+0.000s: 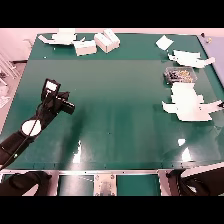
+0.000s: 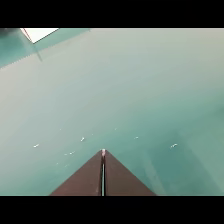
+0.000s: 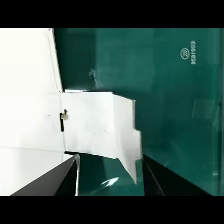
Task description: Fold the box and place the chain.
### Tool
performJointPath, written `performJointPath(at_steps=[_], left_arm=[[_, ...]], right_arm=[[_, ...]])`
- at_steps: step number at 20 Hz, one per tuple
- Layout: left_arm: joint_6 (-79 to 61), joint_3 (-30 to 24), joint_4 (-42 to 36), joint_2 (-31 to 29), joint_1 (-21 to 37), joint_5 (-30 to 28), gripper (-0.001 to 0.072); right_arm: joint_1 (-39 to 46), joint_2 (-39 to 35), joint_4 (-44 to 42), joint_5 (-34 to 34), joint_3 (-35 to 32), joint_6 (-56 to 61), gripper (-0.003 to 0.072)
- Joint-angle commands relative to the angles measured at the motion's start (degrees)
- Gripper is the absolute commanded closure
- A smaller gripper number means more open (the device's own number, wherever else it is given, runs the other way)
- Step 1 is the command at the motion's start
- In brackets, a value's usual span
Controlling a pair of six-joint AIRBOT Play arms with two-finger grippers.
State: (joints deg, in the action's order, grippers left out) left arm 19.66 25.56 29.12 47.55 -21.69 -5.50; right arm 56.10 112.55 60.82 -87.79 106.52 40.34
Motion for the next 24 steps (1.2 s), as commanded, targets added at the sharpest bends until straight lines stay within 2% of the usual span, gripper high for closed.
performJointPath(at_steps=[1, 14, 21, 24], left_arm=[[0.0, 0.0, 0.0, 0.0, 0.0, 0.0, 0.0688], [0.0, 0.0, 0.0, 0.0, 0.0, 0.0, 0.0688], [0.0, 0.0, 0.0, 0.0, 0.0, 0.0, 0.0688], [0.0, 0.0, 0.0, 0.0, 0.0, 0.0, 0.0688]], right_arm=[[0.0, 0.9, -2.1, -0.7, 0.4, -2.1, 0.0251], [-0.1, 8.6, -6.3, -0.8, 2.7, -4.8, 0.0266], [-0.5, 8.9, -6.8, -1.8, 2.8, -6.4, 0.0265], [-1.4, 9.0, -6.8, -2.8, 2.8, -6.4, 0.0321]])
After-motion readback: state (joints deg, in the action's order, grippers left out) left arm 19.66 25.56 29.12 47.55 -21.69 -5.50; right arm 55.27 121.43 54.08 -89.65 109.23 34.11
